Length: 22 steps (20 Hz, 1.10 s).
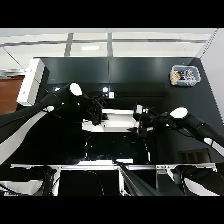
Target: Fold the box and place the chain.
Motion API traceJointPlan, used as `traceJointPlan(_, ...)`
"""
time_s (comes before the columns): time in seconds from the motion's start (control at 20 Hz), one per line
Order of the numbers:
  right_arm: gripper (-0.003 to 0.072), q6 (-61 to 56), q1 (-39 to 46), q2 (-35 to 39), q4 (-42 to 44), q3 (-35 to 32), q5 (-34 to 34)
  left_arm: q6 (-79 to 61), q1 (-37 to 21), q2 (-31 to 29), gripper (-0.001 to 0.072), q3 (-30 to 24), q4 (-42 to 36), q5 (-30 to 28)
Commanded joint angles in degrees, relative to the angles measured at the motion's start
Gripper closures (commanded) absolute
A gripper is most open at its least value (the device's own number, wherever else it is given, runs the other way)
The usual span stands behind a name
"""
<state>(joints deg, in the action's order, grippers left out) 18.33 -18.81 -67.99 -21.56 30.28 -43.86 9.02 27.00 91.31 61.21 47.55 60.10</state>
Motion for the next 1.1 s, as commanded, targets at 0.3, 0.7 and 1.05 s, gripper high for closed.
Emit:
traceJointPlan(0.3, -0.0021, -1.0, -1.3, -3.1, -6.3, 0.0, 1.7, 0.2, 0.1, 0.0, 0.0687, 0.0, -0.2, 1.3)
traceJointPlan(0.7, -0.0021, -1.4, -1.4, -3.4, -7.2, 0.0, 2.1, 0.2, 0.1, 0.0, 0.0687, 0.0, -0.2, 1.2)
traceJointPlan(1.05, -0.0020, -4.6, -3.8, -3.8, -10.1, 0.2, 5.3, 0.2, 0.1, 0.0, 0.0687, 0.0, -0.2, 1.2)
